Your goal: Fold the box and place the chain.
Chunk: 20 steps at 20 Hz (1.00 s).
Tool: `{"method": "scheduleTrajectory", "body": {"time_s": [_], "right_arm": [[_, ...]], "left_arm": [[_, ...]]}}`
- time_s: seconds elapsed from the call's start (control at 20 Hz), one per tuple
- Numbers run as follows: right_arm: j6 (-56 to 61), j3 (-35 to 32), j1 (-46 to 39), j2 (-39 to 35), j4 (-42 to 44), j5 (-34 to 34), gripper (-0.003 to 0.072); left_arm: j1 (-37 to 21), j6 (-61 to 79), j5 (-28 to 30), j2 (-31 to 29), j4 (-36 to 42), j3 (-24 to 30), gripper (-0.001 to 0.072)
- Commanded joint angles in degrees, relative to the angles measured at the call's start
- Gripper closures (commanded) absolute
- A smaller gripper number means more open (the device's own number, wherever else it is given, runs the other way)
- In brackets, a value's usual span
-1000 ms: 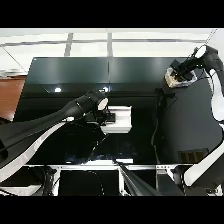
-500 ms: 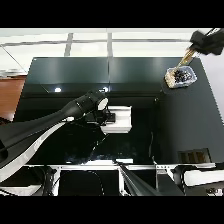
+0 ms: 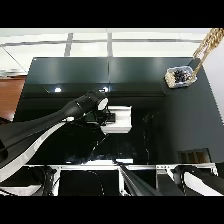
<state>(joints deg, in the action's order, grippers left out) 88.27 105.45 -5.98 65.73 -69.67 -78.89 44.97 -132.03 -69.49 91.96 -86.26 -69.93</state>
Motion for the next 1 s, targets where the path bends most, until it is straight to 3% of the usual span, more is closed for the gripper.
{"method": "scheduleTrajectory", "body": {"time_s": [0.0, 0.15, 0.25, 0.45, 0.75, 0.95], "right_arm": [[-0.92, -4.0, 5.33, -7.54, 0.85, -10.82, 0.0671], [-0.96, -10.14, 10.69, -10.73, 4.59, -17.14, 0.0671], [-0.98, -13.66, 13.53, -11.06, 10.25, -17.27, 0.0671], [-0.92, -20.74, 20.24, -11.02, 18.69, -9.27, 0.0671], [0.72, -26.03, 30.4, -10.36, 19.02, 4.72, 0.0671], [0.87, -30.88, 32.52, -8.94, 18.43, 9.27, 0.0671]], "left_arm": [[0.0, 0.0, 0.22, 0.04, -0.02, 0.0, 0.0685], [0.0, 0.0, -0.02, 0.04, -0.02, 0.0, 0.0685], [0.0, 0.02, 0.0, 0.04, -0.02, 0.0, 0.0685], [0.0, 0.0, 0.02, 0.04, 0.0, 0.0, 0.0685], [0.0, 0.0, 0.0, 0.04, 0.0, 0.0, 0.0685], [0.0, 0.0, 0.0, 0.04, 0.0, 0.0, 0.0685]]}}
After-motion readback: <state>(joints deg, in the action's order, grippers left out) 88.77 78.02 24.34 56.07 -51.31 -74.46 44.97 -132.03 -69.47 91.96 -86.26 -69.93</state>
